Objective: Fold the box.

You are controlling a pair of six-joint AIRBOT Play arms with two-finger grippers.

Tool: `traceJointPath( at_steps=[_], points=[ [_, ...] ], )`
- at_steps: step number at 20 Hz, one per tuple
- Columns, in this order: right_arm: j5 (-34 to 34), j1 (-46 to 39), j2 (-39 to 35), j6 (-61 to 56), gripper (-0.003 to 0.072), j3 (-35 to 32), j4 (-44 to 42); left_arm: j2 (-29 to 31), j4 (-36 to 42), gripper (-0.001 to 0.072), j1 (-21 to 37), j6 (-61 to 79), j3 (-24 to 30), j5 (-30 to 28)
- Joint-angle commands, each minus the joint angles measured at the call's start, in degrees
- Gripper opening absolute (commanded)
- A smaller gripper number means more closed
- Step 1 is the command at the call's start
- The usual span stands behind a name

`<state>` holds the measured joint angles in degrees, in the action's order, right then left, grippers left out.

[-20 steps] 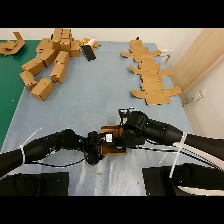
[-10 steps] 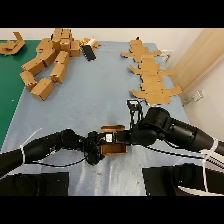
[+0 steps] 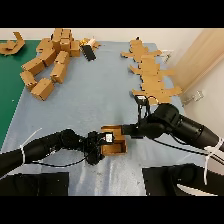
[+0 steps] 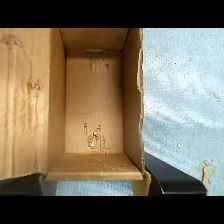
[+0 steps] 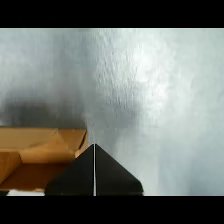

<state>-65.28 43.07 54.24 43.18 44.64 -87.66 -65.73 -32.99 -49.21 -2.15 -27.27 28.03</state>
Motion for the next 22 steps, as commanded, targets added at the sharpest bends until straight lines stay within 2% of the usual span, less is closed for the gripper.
traceJointPath(
  at_steps=[1, 4, 6, 7, 10, 12, 14, 16, 22],
  points=[
    [10.56, -12.35, -1.05, 19.02, 0.0001, -3.82, -14.05, 0.0, -0.02, 0.061, 0.0, 0.02, -0.04, 0.0],
    [12.72, -28.15, -0.66, 49.9, 0.0001, -8.94, -41.83, 0.0, -0.02, 0.061, 0.0, 0.02, -0.04, 0.0],
    [6.95, -37.4, 2.78, 69.72, 0.0001, -11.3, -59.65, 0.0, -0.02, 0.061, 0.0, 0.02, -0.04, 0.0],
    [2.51, -40.46, 6.32, 75.82, 0.0001, -11.37, -64.24, 0.0, -0.02, 0.0609, 0.0, 0.02, -0.04, 0.0],
    [-4.39, -41.9, 16.83, 84.78, 0.0002, -10.62, -70.75, 0.0, -0.02, 0.0609, 0.0, 0.02, -0.04, -0.02],
    [-9.27, -41.9, 20.81, 90.75, 0.0002, -9.84, -75.34, 0.0, -0.02, 0.061, 0.0, 0.02, -0.04, 0.0],
    [-16.5, -41.9, 21.99, 95.47, 0.0002, -8.68, -77.33, 0.0, -0.02, 0.061, 0.0, 0.02, -0.04, 0.0],
    [-20.74, -40.81, 21.62, 97.94, 0.0002, -8.02, -79.34, 0.0, -0.02, 0.061, 0.0, 0.02, -0.04, -0.02],
    [-21.64, -31.56, 21.27, 99.32, 0.0005, -7.93, -78.55, 0.0, -0.02, 0.061, 0.0, 0.02, -0.04, 0.0]
  ],
)
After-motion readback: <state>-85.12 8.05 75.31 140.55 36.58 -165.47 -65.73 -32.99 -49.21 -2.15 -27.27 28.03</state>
